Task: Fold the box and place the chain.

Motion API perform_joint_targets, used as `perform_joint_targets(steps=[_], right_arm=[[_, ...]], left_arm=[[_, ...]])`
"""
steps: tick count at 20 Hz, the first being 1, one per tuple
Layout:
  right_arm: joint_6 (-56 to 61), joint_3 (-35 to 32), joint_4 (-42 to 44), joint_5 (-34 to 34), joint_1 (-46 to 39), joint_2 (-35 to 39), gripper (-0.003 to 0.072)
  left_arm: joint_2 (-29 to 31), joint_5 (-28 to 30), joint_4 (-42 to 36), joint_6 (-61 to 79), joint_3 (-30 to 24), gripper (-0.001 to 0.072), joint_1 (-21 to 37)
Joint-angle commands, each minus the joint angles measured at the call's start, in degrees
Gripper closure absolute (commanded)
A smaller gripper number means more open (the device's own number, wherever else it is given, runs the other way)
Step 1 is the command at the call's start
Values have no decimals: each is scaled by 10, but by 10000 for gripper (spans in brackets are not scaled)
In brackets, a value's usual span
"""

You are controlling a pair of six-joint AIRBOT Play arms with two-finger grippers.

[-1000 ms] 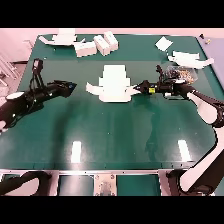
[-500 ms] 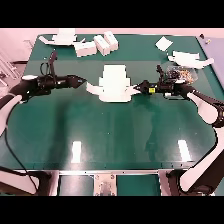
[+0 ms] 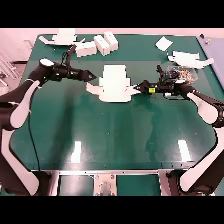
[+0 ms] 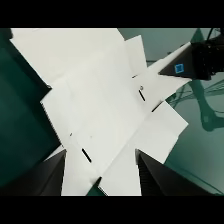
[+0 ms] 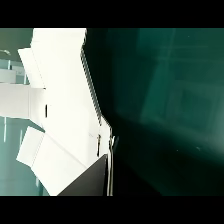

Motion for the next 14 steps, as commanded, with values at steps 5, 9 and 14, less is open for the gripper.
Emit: perform_joint_targets(steps=[5,9,14], right_arm=[[0,0,-2,6,0,-2,680],[0,0,-2,7,0,-2,680],[0,0,-2,7,0,-2,680]], left_arm=[[-134,0,25,-95,171,219,-6],[-161,4,16,-107,189,219,-6],[-167,8,-13,-91,189,220,-12]])
